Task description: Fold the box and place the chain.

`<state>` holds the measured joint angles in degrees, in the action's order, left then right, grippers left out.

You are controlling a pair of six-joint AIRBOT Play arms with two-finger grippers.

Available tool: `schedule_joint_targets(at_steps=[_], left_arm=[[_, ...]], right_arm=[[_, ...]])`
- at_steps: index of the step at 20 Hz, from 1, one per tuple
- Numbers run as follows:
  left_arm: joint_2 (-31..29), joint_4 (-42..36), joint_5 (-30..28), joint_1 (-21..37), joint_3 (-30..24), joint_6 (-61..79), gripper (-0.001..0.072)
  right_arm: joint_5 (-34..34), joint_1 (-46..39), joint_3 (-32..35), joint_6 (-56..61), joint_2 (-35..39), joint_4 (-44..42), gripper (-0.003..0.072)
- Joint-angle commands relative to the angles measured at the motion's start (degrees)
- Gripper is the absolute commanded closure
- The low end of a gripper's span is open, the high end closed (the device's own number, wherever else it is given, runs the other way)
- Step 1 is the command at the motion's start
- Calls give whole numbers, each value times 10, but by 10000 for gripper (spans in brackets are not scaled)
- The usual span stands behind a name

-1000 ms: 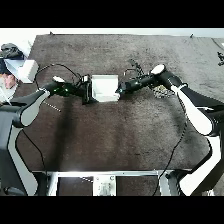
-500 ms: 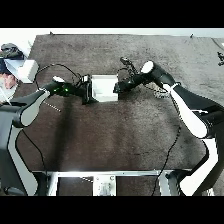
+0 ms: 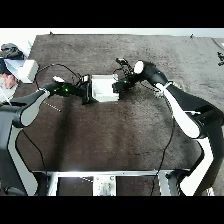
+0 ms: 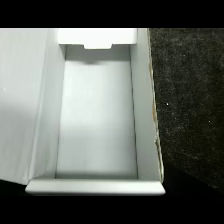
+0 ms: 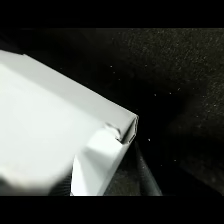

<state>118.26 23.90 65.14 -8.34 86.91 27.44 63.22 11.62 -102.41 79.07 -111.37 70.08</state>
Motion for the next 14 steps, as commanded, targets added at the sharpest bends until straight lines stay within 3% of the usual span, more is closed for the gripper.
schedule_joint_targets(at_steps=[1,9,14], left_arm=[[0,0,0,0,0,0,243],[0,0,0,0,0,0,243],[0,0,0,0,0,0,244]], right_arm=[[85,27,-69,94,-31,109,258],[97,54,-85,213,-44,175,259],[60,69,-85,235,-45,200,259]])
